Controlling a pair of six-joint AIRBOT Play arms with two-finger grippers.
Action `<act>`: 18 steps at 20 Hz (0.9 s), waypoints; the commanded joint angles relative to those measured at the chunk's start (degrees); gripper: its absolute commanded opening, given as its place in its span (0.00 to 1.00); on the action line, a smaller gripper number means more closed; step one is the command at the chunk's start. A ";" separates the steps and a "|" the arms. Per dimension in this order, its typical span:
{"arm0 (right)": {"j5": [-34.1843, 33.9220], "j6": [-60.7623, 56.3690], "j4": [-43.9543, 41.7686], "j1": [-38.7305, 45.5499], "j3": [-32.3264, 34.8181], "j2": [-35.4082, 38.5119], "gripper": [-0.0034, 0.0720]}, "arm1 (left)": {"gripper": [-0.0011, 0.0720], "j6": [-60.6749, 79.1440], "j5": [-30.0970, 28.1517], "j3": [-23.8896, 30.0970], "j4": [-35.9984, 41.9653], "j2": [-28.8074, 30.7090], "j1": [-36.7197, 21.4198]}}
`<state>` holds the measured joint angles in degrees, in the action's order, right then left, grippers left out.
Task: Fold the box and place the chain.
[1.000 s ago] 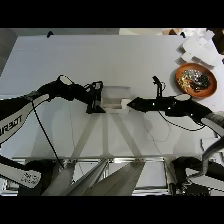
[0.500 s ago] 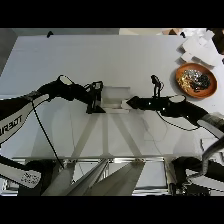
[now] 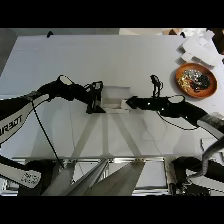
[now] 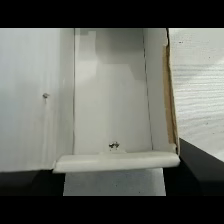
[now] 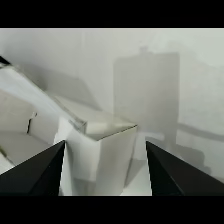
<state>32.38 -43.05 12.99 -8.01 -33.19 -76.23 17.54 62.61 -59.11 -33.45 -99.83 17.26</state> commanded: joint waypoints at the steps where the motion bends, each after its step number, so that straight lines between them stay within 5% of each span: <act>1: -0.39 -0.66 1.75 -2.73 -0.11 0.07 0.79 | 0.30 0.00 -0.02 -0.02 0.00 0.02 -0.02; 7: -7.54 -5.55 6.14 -7.23 -2.32 0.15 0.79 | 0.30 0.02 -0.02 -0.04 0.00 0.02 -0.02; 18: -13.79 -33.83 34.49 -9.77 -2.91 0.15 0.77 | 0.30 0.00 -0.02 -0.02 0.00 0.02 -0.02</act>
<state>19.55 -69.21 39.55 -17.52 -35.94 -76.09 17.58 62.61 -59.11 -33.47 -99.83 17.26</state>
